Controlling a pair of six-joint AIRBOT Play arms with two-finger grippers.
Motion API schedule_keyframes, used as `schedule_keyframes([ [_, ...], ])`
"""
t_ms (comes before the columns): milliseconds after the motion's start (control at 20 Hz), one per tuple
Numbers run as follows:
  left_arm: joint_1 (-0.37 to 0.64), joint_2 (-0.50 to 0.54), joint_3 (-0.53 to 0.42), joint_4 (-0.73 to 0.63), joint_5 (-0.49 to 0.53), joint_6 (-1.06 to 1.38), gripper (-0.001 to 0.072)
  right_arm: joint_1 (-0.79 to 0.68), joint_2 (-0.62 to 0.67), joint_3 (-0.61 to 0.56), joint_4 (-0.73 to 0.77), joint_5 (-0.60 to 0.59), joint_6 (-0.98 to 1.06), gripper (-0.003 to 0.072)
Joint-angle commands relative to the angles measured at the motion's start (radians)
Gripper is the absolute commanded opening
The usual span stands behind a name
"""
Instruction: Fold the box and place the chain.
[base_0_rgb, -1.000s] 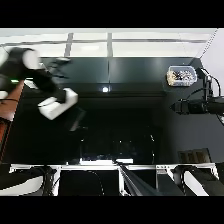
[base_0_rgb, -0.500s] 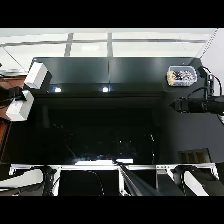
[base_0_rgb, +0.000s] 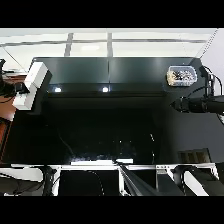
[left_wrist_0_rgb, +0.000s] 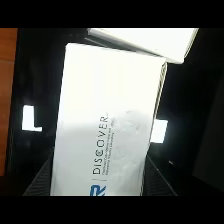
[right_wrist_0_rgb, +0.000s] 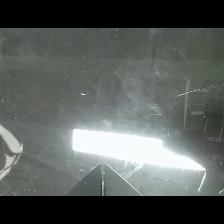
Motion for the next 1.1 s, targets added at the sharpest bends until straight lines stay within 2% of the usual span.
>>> schedule_keyframes([
  [0,-0.013,-0.053,0.089,-0.083,0.023,0.015,0.0658,0.0,-0.001,0.0,0.0,-0.024,0.021,0.0017],
  [50,-0.021,-0.052,0.131,-0.082,0.01,0.011,0.0718,0.0,-0.001,0.0,0.0,-0.032,0.021,0.0017],
  [300,-0.061,-0.05,0.484,-0.08,-0.235,-0.114,0.0714,0.011,-0.001,0.0,-0.003,-0.059,0.02,0.0017],
  [350,-0.072,-0.049,0.542,-0.081,-0.29,-0.177,0.066,0.033,-0.001,0.0,-0.004,-0.095,0.016,0.0017],
  [400,-0.087,-0.043,0.586,-0.081,-0.348,-0.237,0.0434,0.067,-0.002,0.0,-0.004,-0.148,0.016,0.0017],
  [450,-0.108,-0.025,0.599,-0.092,-0.399,-0.27,0.0116,0.105,-0.004,0.0,-0.005,-0.209,0.016,0.0017],
  [500,-0.137,-0.001,0.586,-0.122,-0.418,-0.277,0.0024,0.147,-0.01,0.0,-0.005,-0.272,0.016,0.0017],
  [550,-0.177,0.03,0.556,-0.175,-0.431,-0.261,0.0024,0.195,-0.021,0.0,-0.01,-0.341,0.016,0.0017],
  [650,-0.283,0.119,0.429,-0.254,-0.405,-0.199,0.0023,0.275,-0.065,0.0,-0.024,-0.456,0.016,0.0017],
  [750,-0.407,0.251,0.209,-0.24,-0.291,-0.184,0.0023,0.325,-0.126,0.0,-0.085,-0.529,0.016,0.0017],
  [900,-0.562,0.537,-0.259,-0.16,0.018,-0.18,0.0024,0.331,-0.205,0.0,-0.173,-0.521,0.017,0.0017],
  [1000,-0.606,0.714,-0.534,-0.099,0.192,-0.18,0.0024,0.328,-0.223,0.0,-0.188,-0.484,0.017,0.0017],
  [1050,-0.603,0.79,-0.642,-0.093,0.255,-0.18,0.0024,0.328,-0.223,0.0,-0.187,-0.48,0.017,0.0017],
])
